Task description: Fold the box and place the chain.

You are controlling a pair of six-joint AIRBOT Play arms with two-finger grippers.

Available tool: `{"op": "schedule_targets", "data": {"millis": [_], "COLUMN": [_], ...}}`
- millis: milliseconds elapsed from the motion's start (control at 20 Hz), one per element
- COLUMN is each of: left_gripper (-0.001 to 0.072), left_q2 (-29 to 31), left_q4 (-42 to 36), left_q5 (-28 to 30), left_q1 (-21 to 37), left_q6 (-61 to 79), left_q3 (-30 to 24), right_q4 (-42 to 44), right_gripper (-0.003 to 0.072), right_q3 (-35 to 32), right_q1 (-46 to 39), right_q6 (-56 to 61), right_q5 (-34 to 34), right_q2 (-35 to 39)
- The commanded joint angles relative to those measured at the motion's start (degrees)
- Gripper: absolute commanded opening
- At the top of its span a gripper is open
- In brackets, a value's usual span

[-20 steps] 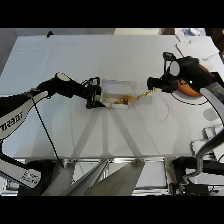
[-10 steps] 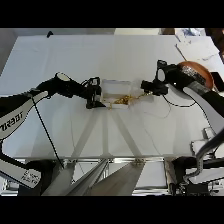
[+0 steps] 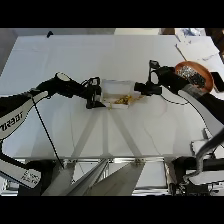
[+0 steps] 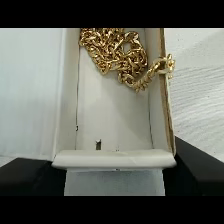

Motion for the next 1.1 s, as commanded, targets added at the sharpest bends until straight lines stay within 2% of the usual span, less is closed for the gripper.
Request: {"op": "schedule_targets", "data": {"millis": [0, 150, 300, 550, 750, 1050], "left_gripper": [0.0221, 0.0221, 0.0221, 0.0221, 0.0221, 0.0221], "left_q2": [0.04, 0.04, 0.04, 0.04, 0.04, 0.04], "left_q4": [0.02, 0.02, 0.02, 0.02, 0.02, 0.02], "left_q5": [0.02, 0.02, 0.04, 0.00, 0.02, 0.02], "left_q1": [0.04, 0.04, 0.04, 0.04, 0.04, 0.04], "left_q6": [0.02, 0.02, 0.02, 0.02, 0.02, 0.02], "left_q3": [0.02, 0.02, 0.02, 0.02, 0.02, 0.02], "right_q4": [-1.81, -1.20, 0.72, 0.72, 4.92, 2.62], "right_gripper": [0.0010, 0.0010, 0.0010, 0.0008, 0.0009, 0.0010], "right_q3": [0.04, 0.04, 0.15, 0.15, 0.15, 0.15], "right_q1": [3.45, 7.50, 11.98, 18.40, 20.20, 20.41], "right_q6": [-8.59, -12.15, -12.59, -12.55, -12.52, -11.45], "right_q5": [2.05, 3.15, 2.82, -4.15, -5.77, -3.61], "right_q2": [5.42, 9.44, 10.12, 10.12, 10.12, 10.12]}}
